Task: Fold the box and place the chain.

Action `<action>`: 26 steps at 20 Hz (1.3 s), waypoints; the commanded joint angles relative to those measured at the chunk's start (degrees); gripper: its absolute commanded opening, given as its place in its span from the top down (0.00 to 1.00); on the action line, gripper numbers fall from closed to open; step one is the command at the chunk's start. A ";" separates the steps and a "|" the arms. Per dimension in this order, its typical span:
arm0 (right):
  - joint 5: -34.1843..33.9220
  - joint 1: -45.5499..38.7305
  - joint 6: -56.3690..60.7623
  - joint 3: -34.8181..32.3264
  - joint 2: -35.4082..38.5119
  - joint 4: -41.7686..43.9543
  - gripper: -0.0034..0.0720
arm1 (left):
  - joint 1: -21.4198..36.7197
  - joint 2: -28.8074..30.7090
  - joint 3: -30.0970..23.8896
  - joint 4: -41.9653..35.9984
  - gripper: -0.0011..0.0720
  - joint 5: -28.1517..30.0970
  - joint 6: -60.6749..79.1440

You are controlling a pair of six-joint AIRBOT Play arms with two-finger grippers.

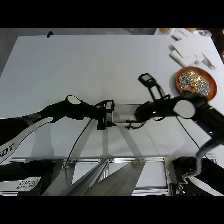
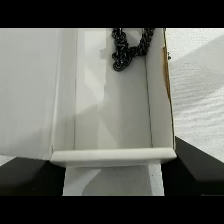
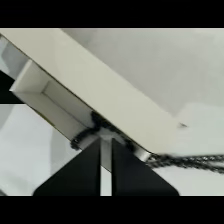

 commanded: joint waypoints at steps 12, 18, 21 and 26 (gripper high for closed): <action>-3.87 -18.86 4.74 -4.61 -10.51 -12.11 0.68 | 0.02 0.02 0.00 0.00 0.70 0.00 0.02; -6.75 -18.86 4.94 -4.61 -14.95 -12.02 0.64 | 0.02 0.02 0.00 0.00 0.70 0.00 0.02; -6.56 -18.86 4.98 -4.61 -15.17 -12.07 0.64 | 0.02 0.02 0.00 0.00 0.70 0.00 0.02; -7.54 -18.86 6.25 -4.61 -16.15 -12.48 0.64 | 0.02 0.02 0.00 0.00 0.70 0.00 0.02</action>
